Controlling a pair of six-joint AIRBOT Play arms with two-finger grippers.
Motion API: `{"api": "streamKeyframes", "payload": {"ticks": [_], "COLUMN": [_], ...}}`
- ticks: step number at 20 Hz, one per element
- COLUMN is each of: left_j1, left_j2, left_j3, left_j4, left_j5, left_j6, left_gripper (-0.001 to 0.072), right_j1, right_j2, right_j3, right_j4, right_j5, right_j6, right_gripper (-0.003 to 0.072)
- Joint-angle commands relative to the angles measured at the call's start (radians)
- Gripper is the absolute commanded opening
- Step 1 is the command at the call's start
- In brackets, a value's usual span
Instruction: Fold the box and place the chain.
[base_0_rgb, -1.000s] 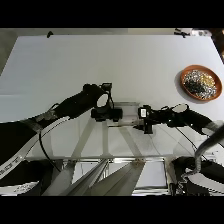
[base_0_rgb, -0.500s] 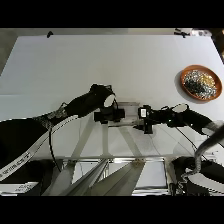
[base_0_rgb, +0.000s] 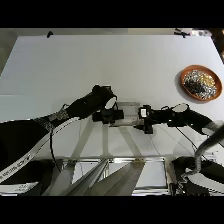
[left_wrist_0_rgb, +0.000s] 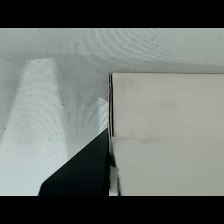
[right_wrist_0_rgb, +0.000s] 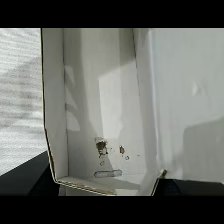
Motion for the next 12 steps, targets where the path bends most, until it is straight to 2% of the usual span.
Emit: {"api": "streamKeyframes", "payload": {"ticks": [1,2,3,4,5,9,12], "left_j1": [-0.012,-0.014,-0.015,-0.015,-0.015,-0.015,-0.015], "left_j2": [-0.001,-0.001,-0.001,-0.001,-0.001,-0.001,-0.002], "left_j3": [-0.012,-0.014,-0.014,-0.014,-0.014,-0.014,-0.014], "left_j4": [0.011,0.012,0.014,0.014,0.015,0.033,0.041], "left_j5": [0.010,0.010,0.010,0.010,0.011,0.021,0.021], "left_j6": [-0.001,0.000,-0.001,-0.001,0.000,-0.001,0.000], "left_gripper": [0.0017,0.0047,0.0140,0.0293,0.0375,0.0361,0.0151], "right_j1": [0.000,0.000,0.000,0.000,0.000,0.000,0.000], "right_j2": [0.000,0.000,0.000,0.000,0.000,0.000,0.000], "right_j3": [0.000,0.000,0.000,0.000,0.000,0.000,0.000], "right_j4": [0.001,0.001,0.001,0.001,0.001,0.001,0.001], "right_j5": [0.001,0.001,0.001,0.001,0.001,0.001,0.001], "right_j6": [0.001,0.001,0.001,0.001,0.001,0.001,0.001], "right_gripper": [0.0463,0.0463,0.0463,0.0463,0.0463,0.0463,0.0463]}}
